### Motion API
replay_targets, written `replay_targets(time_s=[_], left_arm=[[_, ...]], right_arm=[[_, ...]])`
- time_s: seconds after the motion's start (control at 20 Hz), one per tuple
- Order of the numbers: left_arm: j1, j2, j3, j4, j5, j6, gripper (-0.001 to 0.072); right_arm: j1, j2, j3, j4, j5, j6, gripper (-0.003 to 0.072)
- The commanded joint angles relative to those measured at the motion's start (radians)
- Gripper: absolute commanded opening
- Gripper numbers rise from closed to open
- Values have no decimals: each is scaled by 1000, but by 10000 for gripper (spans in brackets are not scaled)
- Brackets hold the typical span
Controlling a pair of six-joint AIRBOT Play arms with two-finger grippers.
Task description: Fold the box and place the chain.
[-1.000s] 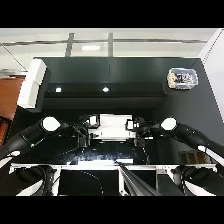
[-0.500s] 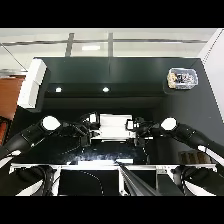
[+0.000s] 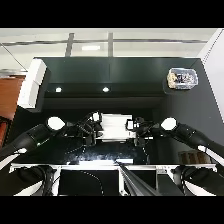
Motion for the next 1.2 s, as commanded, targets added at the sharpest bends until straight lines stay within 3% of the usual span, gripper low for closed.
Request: replay_targets(time_s=[0.0,0.25,0.35,0.5,0.55,0.6,0.7,0.8,0.85,0.95,1.0,1.15], left_arm=[[-21,-15,0,-26,17,4,232],[-21,-15,0,-27,34,4,245],[-21,-15,0,-28,33,4,397],[-21,-15,0,-31,29,3,408],[-21,-14,0,-31,27,4,331],[-21,-14,0,-31,27,4,151],[-21,-14,0,-31,26,4,345],[-14,-8,0,-31,26,-15,351],[2,7,0,-31,17,-42,313],[56,56,0,-13,-63,-58,74],[100,90,0,17,-130,-88,30],[264,206,0,200,-296,-386,30]], right_arm=[[0,0,0,0,0,0,304],[0,0,0,0,0,0,304],[0,0,0,0,0,0,304],[0,0,0,0,0,0,304],[0,0,0,0,0,0,305],[0,0,0,0,0,0,304],[0,0,0,0,0,0,305],[0,0,0,1,0,0,304],[0,0,0,1,0,0,305],[0,0,0,1,-1,0,304],[0,0,0,1,-1,0,304],[0,0,0,1,-1,0,304]])
